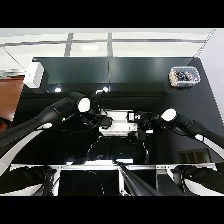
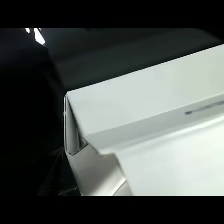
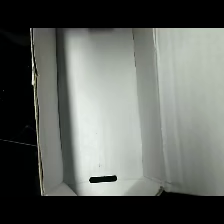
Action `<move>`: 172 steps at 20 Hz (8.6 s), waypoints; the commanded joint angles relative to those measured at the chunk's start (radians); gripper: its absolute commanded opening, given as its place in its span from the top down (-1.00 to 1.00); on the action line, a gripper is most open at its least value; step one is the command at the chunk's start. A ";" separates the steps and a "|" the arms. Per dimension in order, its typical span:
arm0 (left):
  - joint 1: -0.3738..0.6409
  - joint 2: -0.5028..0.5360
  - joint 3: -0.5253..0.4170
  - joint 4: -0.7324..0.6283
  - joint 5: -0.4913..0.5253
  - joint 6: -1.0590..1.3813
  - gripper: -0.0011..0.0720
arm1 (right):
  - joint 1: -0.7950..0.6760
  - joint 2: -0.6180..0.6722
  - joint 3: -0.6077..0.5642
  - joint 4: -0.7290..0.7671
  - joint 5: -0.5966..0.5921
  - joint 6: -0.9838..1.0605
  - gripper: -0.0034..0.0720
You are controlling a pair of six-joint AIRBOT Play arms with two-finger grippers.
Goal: Fold the box and place the chain.
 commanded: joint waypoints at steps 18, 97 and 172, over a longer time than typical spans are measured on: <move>-0.124 -0.030 0.055 0.279 -0.057 -0.329 -0.04 | 0.001 -0.001 0.000 0.000 0.000 0.001 0.75; -0.113 -0.140 0.107 0.215 -0.053 -0.422 0.89 | 0.004 0.143 0.000 -0.162 0.039 0.101 0.18; -0.109 -0.165 0.150 0.264 -0.083 -0.449 0.89 | -0.421 -0.030 0.057 0.184 0.532 1.164 -0.75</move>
